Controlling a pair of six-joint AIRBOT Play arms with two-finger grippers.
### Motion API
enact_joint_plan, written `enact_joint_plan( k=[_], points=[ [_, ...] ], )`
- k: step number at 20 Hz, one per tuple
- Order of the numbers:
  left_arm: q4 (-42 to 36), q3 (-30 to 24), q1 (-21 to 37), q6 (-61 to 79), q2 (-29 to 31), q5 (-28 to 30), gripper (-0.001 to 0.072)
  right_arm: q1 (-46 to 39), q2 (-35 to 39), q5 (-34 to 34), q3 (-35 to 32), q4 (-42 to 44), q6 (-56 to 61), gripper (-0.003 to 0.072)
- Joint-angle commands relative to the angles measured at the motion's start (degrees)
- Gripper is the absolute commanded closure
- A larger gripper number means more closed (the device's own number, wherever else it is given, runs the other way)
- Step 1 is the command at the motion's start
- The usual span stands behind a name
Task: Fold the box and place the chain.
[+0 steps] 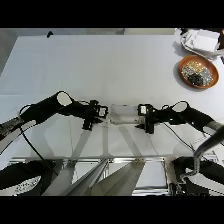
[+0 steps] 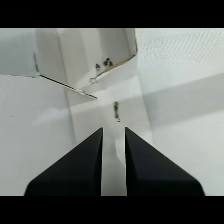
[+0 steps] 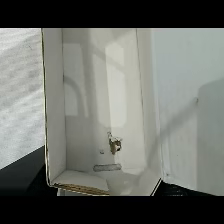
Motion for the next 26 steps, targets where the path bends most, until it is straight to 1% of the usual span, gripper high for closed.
enact_joint_plan(
  k=[1, 5, 10, 14, 16, 21, 26],
  points=[
    [-1.75, -0.11, -2.36, 0.61, -0.5, 5.99, 0.0557, -0.02, 0.04, 0.09, -0.02, 0.0, 0.0, 0.0391],
    [-4.26, -0.11, -4.96, 4.15, -2.19, 7.54, 0.0558, -0.02, 0.04, 0.09, -0.02, 0.0, 0.0, 0.0391],
    [-7.17, -0.11, -5.77, 4.2, -2.67, 9.07, 0.0559, -0.02, 0.04, 0.09, -0.02, 0.0, 0.0, 0.0391],
    [-10.03, -0.11, -7.23, 4.17, -2.69, 12.61, 0.0559, -0.02, 0.04, 0.09, -0.02, 0.0, 0.0, 0.0391],
    [-10.69, -0.11, -7.89, 4.17, -2.73, 13.94, 0.056, -0.02, 0.04, 0.07, -0.02, 0.0, 0.0, 0.0391],
    [-11.72, -0.11, -10.12, 4.17, -4.17, 14.49, 0.0559, -0.02, 0.04, 0.09, -0.02, 0.0, 0.0, 0.0391],
    [-12.98, -0.11, -11.54, 4.15, -4.33, 16.76, 0.0558, -0.02, 0.04, 0.09, -0.02, 0.0, 0.0, 0.0391]
  ],
)
